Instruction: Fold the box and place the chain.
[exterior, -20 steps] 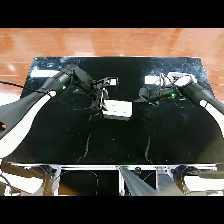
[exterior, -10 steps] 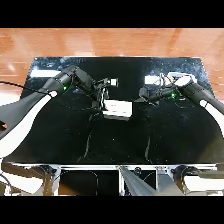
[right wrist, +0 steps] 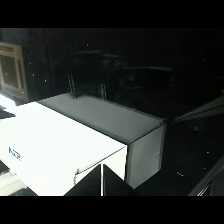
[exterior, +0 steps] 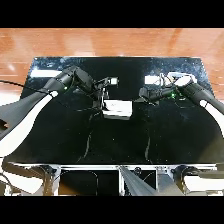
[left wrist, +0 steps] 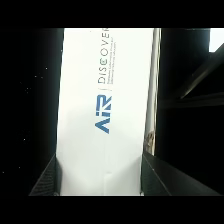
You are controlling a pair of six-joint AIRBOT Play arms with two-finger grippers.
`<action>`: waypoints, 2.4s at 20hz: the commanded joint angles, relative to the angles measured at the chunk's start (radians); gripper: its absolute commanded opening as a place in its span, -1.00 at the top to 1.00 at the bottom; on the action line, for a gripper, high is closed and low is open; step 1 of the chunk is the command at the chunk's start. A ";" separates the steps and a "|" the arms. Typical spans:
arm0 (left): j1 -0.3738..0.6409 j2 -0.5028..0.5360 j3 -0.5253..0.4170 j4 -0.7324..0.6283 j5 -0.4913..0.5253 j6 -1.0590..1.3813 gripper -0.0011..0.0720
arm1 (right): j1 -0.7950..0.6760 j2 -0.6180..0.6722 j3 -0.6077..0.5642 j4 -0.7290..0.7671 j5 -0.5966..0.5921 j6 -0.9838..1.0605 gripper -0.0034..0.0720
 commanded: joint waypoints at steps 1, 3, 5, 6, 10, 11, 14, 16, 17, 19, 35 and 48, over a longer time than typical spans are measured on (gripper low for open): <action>0.001 0.006 0.028 0.001 0.041 -0.066 0.92 | 0.000 0.000 0.000 0.004 0.000 0.000 0.82; 0.010 0.025 0.055 0.029 0.048 -0.136 0.92 | -0.001 0.003 0.000 0.004 0.000 -0.012 0.82; 0.034 0.063 0.064 0.069 0.047 -0.189 0.92 | -0.002 0.019 0.000 0.004 -0.004 -0.018 0.82; 0.055 0.083 0.068 0.092 0.049 -0.230 0.92 | -0.004 0.029 0.000 0.003 -0.007 -0.018 0.82; 0.202 0.147 0.071 0.155 0.048 -0.352 0.92 | -0.016 0.053 0.000 0.003 -0.006 -0.023 0.82; 0.251 0.152 0.075 0.160 0.047 -0.386 0.92 | -0.016 0.056 0.000 0.003 -0.006 -0.027 0.82; 0.426 0.152 0.086 0.162 -0.007 -0.452 0.92 | -0.016 0.058 0.000 0.004 -0.005 -0.037 0.82; 0.535 0.141 0.086 0.160 -0.139 -0.466 0.92 | -0.016 0.058 0.000 0.003 -0.005 -0.042 0.82; 0.583 0.130 0.089 0.159 -0.210 -0.482 0.92 | -0.016 0.058 0.000 0.003 -0.003 -0.044 0.82; 0.668 0.100 0.109 0.154 -0.318 -0.536 0.92 | -0.021 0.058 0.000 0.003 0.008 -0.044 0.82; 0.837 -0.130 0.220 0.155 -0.376 -0.721 0.01 | -0.021 0.058 0.000 0.010 0.006 -0.043 0.82; 0.635 -0.005 0.674 0.144 0.169 -1.360 0.75 | -0.005 0.187 0.300 -0.419 0.107 0.116 0.82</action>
